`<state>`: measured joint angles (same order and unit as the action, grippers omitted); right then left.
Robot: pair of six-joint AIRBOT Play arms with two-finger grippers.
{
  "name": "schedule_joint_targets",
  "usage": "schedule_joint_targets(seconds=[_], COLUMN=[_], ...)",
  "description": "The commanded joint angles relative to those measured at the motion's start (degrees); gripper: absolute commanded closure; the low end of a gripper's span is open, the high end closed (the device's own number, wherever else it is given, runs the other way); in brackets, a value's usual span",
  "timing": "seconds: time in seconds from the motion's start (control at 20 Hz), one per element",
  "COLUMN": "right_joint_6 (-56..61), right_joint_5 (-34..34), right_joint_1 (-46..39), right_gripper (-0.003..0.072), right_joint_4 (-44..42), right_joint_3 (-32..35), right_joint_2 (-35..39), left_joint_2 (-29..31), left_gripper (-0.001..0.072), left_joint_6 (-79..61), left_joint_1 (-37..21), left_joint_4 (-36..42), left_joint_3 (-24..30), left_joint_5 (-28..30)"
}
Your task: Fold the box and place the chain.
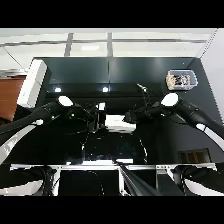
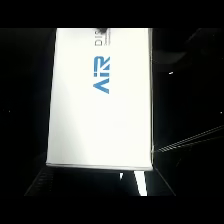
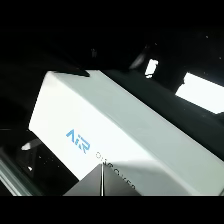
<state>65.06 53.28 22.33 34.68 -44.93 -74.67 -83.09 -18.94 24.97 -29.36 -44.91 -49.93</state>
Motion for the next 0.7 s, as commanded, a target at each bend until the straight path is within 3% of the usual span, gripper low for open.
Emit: schedule_joint_targets(seconds=[0.0, 0.25, 0.5, 0.55, 0.6, 0.65], right_joint_6=[1.1, 0.4, -2.2, -2.1, -2.1, -2.1], right_joint_5=[-0.5, 1.1, 14.7, 16.5, 17.4, 17.6], right_joint_1=[-0.2, -1.3, -7.2, -9.2, -11.5, -13.7], right_gripper=[0.0670, 0.0670, 0.0670, 0.0670, 0.0670, 0.0670], right_joint_4=[3.5, 3.3, 3.6, 4.3, 5.9, 7.7], right_joint_3=[0.1, -0.2, -5.4, -6.6, -7.6, -8.0], right_joint_2=[-2.0, -1.7, 4.0, 6.4, 9.1, 11.7], left_joint_2=[0.0, 0.0, 0.0, 0.0, 0.3, 0.7], left_gripper=[0.0322, 0.0321, 0.0321, 0.0269, 0.0042, -0.0005], left_joint_6=[0.1, 0.1, 1.4, 3.2, 5.2, 7.5], left_joint_1=[0.0, 0.0, 0.0, 0.0, 0.0, 0.0], left_joint_4=[0.1, 0.1, 0.0, 0.0, -0.9, -2.3], left_joint_3=[0.0, 0.0, -0.1, -0.3, -0.3, -0.3], left_joint_5=[0.0, -0.1, 0.1, 0.2, 0.8, 1.6])
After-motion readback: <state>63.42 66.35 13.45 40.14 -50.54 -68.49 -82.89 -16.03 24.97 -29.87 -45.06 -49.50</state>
